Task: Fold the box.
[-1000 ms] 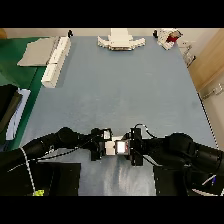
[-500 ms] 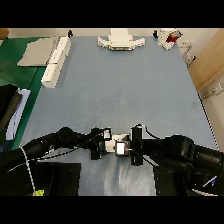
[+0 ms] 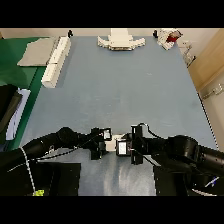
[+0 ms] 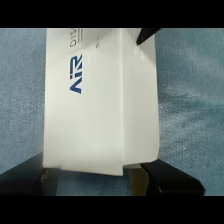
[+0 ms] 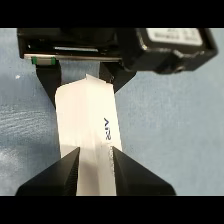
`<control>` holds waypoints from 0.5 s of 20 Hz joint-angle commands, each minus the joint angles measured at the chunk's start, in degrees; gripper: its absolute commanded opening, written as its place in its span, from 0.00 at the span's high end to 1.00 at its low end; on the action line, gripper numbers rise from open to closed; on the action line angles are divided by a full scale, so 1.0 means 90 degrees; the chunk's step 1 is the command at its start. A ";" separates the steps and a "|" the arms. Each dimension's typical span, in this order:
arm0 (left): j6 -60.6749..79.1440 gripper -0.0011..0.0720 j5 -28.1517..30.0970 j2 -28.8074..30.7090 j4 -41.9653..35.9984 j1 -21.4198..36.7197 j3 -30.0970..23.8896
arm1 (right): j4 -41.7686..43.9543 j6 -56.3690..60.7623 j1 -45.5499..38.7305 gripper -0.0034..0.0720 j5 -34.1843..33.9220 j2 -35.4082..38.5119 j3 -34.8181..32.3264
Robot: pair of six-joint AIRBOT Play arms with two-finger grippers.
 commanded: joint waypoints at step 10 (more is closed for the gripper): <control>0.0002 0.26 0.0002 0.0005 -0.0002 -0.0002 0.0005 | -0.0017 0.0010 -0.0012 0.69 0.0138 -0.0376 0.0044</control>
